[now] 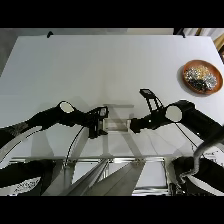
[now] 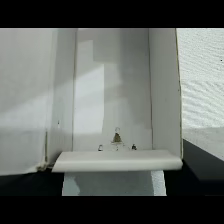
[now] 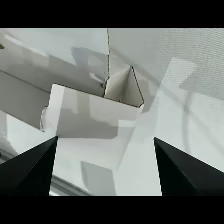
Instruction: Fold the box and place the chain.
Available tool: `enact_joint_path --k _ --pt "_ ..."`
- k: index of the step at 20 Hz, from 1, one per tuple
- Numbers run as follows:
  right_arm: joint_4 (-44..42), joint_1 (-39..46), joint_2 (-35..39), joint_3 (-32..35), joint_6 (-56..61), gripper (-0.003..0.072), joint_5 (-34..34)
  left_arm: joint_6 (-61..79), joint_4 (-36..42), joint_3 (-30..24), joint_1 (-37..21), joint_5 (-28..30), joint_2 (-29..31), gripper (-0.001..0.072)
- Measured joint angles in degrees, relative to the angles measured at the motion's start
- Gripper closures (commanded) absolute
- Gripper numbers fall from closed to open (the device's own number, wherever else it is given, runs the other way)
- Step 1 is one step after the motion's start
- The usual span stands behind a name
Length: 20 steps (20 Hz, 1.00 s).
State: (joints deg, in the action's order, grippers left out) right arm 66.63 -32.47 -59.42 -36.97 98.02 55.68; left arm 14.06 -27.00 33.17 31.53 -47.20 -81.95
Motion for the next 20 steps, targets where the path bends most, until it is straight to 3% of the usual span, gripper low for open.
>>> enact_joint_path --k 1,15,17,20 --pt "-0.3 0.0 -0.2 0.0 0.2 0.0098 -0.6 0.0 0.0 0.0 0.0 0.0 0.0 0.0435" --pt "-4.1 -1.4 -1.4 0.0 2.3 0.0099 -3.9 0.0 0.0 0.0 0.0 -0.1 0.0 0.0435" --pt "-4.1 -2.3 -1.4 0.0 2.5 0.0147 -3.8 0.0 0.0 0.0 0.0 -0.1 0.0 0.0435" --pt "-4.8 -3.8 -1.4 0.0 3.5 0.0157 -4.8 0.0 0.0 0.0 0.0 -0.1 0.0 0.0435"
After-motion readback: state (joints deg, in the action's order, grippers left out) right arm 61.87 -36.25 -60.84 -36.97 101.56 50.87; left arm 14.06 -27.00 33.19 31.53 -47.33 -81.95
